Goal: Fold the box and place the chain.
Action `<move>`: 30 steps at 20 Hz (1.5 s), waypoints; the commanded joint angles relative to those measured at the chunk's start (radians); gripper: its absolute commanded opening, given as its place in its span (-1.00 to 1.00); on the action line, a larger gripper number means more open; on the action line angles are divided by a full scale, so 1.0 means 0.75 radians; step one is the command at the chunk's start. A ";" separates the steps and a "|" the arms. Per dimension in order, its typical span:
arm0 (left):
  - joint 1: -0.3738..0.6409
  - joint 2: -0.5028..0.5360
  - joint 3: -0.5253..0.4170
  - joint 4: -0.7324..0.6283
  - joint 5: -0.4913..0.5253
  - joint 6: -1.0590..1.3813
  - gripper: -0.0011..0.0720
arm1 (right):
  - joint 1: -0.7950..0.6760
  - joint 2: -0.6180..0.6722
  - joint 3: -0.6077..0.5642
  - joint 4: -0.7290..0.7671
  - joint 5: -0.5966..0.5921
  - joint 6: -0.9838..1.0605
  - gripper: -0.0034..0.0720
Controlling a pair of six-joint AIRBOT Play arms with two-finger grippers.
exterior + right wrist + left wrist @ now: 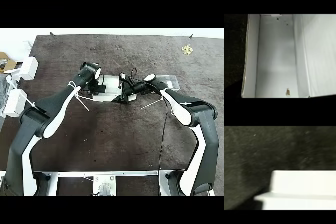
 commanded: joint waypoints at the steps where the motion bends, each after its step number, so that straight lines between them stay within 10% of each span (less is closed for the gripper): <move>1: -0.001 0.002 0.001 -0.037 -0.005 0.032 -0.12 | 0.000 0.000 0.000 0.002 0.000 0.004 0.06; 21: 0.007 0.279 0.068 -0.054 -0.122 0.867 -0.12 | 0.000 -0.001 0.001 0.002 0.000 0.004 0.06; 30: 0.327 0.297 0.061 -0.816 -0.083 1.763 -0.12 | 0.000 -0.001 0.000 0.002 0.000 0.004 0.06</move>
